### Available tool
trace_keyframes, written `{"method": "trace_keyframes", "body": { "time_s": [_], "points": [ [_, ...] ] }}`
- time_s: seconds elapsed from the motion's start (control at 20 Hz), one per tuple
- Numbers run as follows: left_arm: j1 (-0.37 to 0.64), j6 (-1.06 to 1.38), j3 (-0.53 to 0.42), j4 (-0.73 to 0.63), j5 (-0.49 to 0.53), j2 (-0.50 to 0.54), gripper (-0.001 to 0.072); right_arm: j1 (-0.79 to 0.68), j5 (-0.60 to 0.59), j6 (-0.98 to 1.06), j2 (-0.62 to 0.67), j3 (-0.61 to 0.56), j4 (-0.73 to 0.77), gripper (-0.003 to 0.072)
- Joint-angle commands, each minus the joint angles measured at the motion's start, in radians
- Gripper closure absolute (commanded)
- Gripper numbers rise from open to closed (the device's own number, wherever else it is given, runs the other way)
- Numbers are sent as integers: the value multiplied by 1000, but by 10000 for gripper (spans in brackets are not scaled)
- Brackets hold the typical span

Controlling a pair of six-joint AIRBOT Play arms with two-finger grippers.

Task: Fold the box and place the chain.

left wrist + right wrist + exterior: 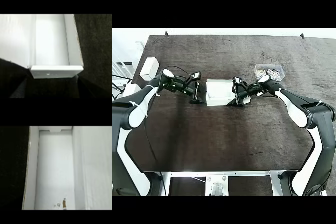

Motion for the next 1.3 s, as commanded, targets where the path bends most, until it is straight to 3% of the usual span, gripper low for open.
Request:
{"method": "trace_keyframes", "body": {
  "time_s": [0.0,0.7,1.25],
  "points": [
    [0,3,-1,-23,-5,-5,-10,0,0,0,0,0,0,259],
    [-3,76,-1,-42,-19,-8,-10,0,0,0,0,0,0,259],
    [-4,109,-1,-89,24,-40,-9,0,0,0,0,0,0,259]
  ]
}}
